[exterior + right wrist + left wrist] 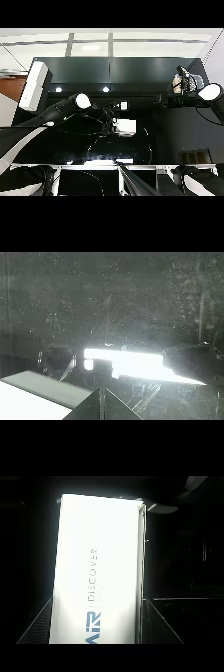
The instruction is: Fold the box and place the chain.
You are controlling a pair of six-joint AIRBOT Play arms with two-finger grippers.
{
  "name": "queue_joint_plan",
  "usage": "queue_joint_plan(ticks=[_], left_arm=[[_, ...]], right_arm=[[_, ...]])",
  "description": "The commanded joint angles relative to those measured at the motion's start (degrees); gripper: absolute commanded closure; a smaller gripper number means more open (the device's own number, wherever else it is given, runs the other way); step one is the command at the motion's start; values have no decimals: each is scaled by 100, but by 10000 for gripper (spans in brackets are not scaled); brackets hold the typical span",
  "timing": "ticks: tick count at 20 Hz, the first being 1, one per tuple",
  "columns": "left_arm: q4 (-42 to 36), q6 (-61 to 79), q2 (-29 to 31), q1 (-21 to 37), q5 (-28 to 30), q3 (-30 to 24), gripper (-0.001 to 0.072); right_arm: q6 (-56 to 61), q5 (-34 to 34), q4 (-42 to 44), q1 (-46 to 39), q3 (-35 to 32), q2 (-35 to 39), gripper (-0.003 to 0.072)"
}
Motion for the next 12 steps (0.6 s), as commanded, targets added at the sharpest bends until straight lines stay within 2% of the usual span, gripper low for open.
queue_joint_plan(ticks=[1, 8, 12], left_arm=[[2, 2, -4, -2, 22, 4, -6], [22, 2, -57, -90, 20, 2, -7], [175, 2, -164, -186, 260, 2, -7]], right_arm=[[4, 0, 0, -2, 4, 0, 648], [4, 0, 0, -2, 4, 2, 648], [20, 0, 0, -2, 4, 0, 648]])
